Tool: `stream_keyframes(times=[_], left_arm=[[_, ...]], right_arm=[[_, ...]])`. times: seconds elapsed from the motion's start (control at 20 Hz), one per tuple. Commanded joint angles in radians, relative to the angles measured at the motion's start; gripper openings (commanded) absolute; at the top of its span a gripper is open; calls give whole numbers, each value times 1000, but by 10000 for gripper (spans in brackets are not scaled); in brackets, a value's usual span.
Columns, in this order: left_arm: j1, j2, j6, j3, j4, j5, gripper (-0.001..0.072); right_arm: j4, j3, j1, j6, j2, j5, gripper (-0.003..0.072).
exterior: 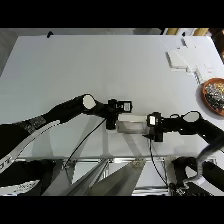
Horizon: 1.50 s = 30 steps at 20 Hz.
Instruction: Fold the box and place the chain.
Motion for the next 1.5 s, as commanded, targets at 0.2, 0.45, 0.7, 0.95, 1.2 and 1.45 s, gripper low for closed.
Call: stream_keyframes(times=[0.2, 0.45, 0.7, 0.95, 1.2, 1.45], left_arm=[[0, 0, 0, 0, -1, -1, 9], [0, 0, 0, 0, -1, -1, 9], [0, 0, 0, 0, -1, -1, 9], [0, 0, 0, 0, -1, -1, 9], [0, 0, 0, 0, -1, -1, 9], [0, 0, 0, 0, -1, -1, 9]], right_arm=[[5, 0, -67, 24, 24, 84, 711], [3, 0, -67, 50, 46, 109, 715], [34, 8, -67, 14, 50, 67, 703], [48, 8, -67, -34, 25, 53, 627], [25, 8, -66, -34, 6, 34, 513], [18, 6, -16, -34, -2, 30, 453]])
